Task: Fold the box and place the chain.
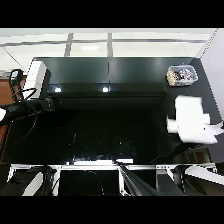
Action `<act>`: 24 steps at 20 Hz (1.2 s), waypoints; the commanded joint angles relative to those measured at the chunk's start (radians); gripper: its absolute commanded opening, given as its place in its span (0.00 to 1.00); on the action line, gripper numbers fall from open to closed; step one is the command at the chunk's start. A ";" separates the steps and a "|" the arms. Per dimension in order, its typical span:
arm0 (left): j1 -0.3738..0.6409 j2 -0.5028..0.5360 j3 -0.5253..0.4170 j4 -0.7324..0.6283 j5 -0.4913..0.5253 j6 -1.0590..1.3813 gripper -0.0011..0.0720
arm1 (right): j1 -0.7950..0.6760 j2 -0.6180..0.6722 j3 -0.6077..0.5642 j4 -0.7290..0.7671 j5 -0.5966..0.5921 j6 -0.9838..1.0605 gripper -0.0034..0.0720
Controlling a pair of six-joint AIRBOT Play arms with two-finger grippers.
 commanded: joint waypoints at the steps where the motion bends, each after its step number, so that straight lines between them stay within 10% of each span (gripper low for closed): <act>1: 0.000 -0.001 0.000 0.000 -0.011 -0.005 0.98 | 0.033 0.004 0.001 0.019 0.040 -0.035 0.07; 8: 0.000 -0.001 0.000 -0.001 -0.019 -0.007 0.98 | 0.277 0.261 -0.080 0.353 0.071 -0.013 0.07; 17: -0.085 -0.017 -0.009 -0.173 -0.100 0.020 0.98 | 0.658 0.529 -0.537 0.822 -0.029 -0.039 0.07; 24: -0.227 -0.311 0.053 -0.370 -0.112 0.083 0.97 | 0.918 0.529 -0.662 0.892 -0.185 -0.050 0.07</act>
